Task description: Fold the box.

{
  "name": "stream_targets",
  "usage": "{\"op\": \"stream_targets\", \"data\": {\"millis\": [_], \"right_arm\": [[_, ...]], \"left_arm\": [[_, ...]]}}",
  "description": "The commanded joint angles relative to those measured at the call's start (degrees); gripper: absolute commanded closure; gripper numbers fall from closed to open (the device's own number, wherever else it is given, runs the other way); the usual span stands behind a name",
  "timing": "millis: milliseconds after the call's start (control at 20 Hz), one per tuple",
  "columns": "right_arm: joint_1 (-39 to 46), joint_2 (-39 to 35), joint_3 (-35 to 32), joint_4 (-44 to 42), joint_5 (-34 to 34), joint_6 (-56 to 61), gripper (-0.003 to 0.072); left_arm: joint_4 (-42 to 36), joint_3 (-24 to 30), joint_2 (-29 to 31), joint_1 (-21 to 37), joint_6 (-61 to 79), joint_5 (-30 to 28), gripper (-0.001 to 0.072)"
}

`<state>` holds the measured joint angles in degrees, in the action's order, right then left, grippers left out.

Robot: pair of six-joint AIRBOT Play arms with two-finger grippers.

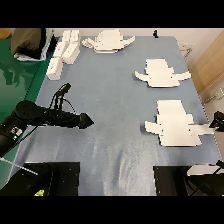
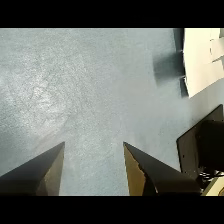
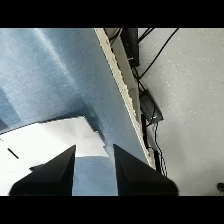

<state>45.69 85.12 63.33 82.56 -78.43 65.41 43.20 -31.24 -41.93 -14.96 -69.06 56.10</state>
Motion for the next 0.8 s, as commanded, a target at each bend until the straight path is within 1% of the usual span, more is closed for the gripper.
{"op": "stream_targets", "data": {"millis": [0,50,200,250,300,400,450,500,600,650,750], "right_arm": [[0.0,0.7,0.0,-2.2,-2.2,-3.2,0.0329],[0.0,0.9,0.0,-4.3,-3.3,-4.7,0.0343],[0.0,0.9,0.1,-12.7,-5.6,-7.6,0.0354],[0.0,0.8,0.1,-14.8,-6.5,-7.6,0.0383],[0.0,0.5,0.1,-16.5,-7.8,-7.6,0.0494],[0.0,-0.2,0.2,-20.4,-9.7,-7.6,0.0543],[0.0,-0.5,0.2,-23.6,-11.2,-8.2,0.0594],[0.0,-0.5,0.2,-27.4,-13.2,-8.6,0.0672],[-0.5,-0.6,-0.2,-35.1,-16.7,-8.6,0.0685],[-1.2,-1.0,-1.2,-37.6,-17.1,-8.5,0.0685],[-3.0,-3.7,-6.0,-40.2,-15.1,-8.5,0.0685]], "left_arm": [[0.0,0.0,0.0,0.0,0.0,0.0,0.0166],[0.0,0.0,0.0,0.0,0.0,0.0,0.0167],[0.0,0.0,0.0,0.0,0.0,0.0,0.0166],[0.0,0.0,0.0,0.0,0.0,0.0,0.0167],[0.0,0.0,0.0,0.0,0.0,0.2,0.0167],[0.0,0.0,0.0,0.0,0.0,0.7,0.0167],[0.0,0.0,0.0,0.0,0.0,0.9,0.0167],[0.0,0.0,0.0,0.0,0.0,0.9,0.0167],[0.0,0.0,0.0,0.0,0.0,0.9,0.0167],[0.0,0.0,0.0,0.0,0.0,0.9,0.0167],[0.0,0.0,0.0,0.0,0.0,0.9,0.0168]]}}
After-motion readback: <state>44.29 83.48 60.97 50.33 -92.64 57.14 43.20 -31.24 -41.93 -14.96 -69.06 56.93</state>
